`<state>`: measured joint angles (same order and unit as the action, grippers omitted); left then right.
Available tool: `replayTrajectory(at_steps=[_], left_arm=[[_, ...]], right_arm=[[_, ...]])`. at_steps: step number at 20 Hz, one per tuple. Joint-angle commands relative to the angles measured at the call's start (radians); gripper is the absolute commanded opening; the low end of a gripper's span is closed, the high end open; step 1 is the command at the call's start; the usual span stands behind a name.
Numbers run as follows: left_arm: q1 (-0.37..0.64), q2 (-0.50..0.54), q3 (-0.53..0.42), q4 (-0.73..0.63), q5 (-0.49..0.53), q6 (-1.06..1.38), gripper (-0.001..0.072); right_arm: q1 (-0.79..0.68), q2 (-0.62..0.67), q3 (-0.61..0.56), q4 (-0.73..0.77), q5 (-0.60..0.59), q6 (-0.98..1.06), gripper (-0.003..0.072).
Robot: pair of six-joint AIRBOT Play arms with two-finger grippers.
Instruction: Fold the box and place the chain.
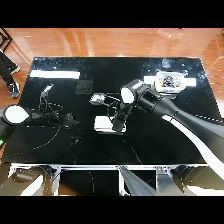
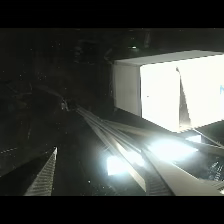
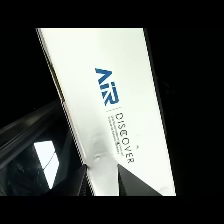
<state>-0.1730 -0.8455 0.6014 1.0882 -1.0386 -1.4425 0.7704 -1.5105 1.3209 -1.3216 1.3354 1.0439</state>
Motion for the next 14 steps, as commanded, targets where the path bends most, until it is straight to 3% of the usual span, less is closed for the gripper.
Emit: replayTrajectory(at_steps=[1,8,9,10,12,14], left_arm=[[0.001,-0.003,0.0,0.0,-0.001,0.0,0.0621],[0.001,-0.003,0.0,0.0,-0.01,0.001,0.0621],[0.001,-0.003,0.0,0.0,-0.014,0.004,0.0621],[0.001,-0.003,0.0,0.0,-0.017,0.004,0.0621],[0.001,-0.003,0.0,0.0,-0.018,0.004,0.0621],[0.0,-0.003,0.0,-0.001,-0.018,0.003,0.0621]], right_arm=[[-0.006,0.001,0.0,0.009,-0.005,0.034,0.0248],[-0.123,0.187,0.0,0.013,0.045,0.217,0.0247],[-0.159,0.221,-0.006,0.023,0.082,0.285,0.0192],[-0.196,0.257,-0.034,0.059,0.093,0.352,0.0041],[-0.262,0.319,-0.169,0.254,0.058,0.395,0.0021],[-0.281,0.335,-0.336,0.491,-0.092,0.396,0.002]])
